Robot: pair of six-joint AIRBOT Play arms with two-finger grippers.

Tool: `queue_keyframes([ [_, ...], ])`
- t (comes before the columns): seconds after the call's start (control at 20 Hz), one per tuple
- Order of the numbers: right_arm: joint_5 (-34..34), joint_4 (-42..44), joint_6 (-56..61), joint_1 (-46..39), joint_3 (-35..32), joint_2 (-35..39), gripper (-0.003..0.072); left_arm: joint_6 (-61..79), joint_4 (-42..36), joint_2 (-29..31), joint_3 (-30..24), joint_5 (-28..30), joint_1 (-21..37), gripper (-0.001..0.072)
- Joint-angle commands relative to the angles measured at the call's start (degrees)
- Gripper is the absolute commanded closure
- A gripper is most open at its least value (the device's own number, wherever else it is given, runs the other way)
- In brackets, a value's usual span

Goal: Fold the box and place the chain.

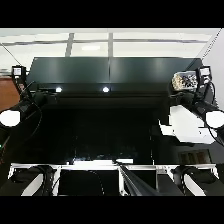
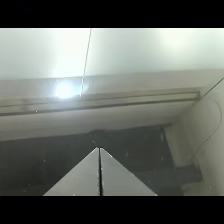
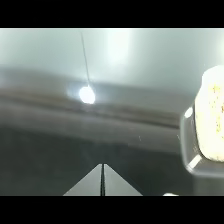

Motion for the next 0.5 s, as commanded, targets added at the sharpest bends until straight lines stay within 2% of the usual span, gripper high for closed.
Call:
queue_keyframes([
  [0.0,-9.8,11.3,0.0,0.0,0.0,-0.2,0.0672,-0.1,-1.1,0.0,0.0,0.9,-0.1,0.0677],
  [0.05,-12.7,10.3,-0.1,-0.1,0.0,-0.5,0.0648,-0.1,-2.5,-0.4,-0.1,1.9,-0.2,0.0676],
  [0.1,-14.0,8.3,-0.1,-0.6,0.0,-1.1,0.0375,-0.1,-4.4,-1.1,-0.1,2.8,-0.2,0.0659],
  [0.15,-13.9,7.3,-0.1,-1.6,0.0,-2.0,-0.0007,0.0,-5.9,-1.8,0.0,3.0,-0.2,0.0379],
  [0.2,-12.3,7.1,-0.3,-3.1,0.0,-2.9,-0.0034,-0.1,-6.1,-2.6,0.0,2.6,-0.3,0.0001],
  [0.3,-6.4,4.5,0.8,-10.4,1.4,-4.3,-0.0034,0.2,-6.1,-3.4,0.1,-1.2,-0.2,0.0000],
  [0.45,8.2,-5.8,13.3,-34.1,9.6,-9.0,-0.0034,0.6,1.3,-3.4,1.9,-13.8,-0.1,0.0001],
])
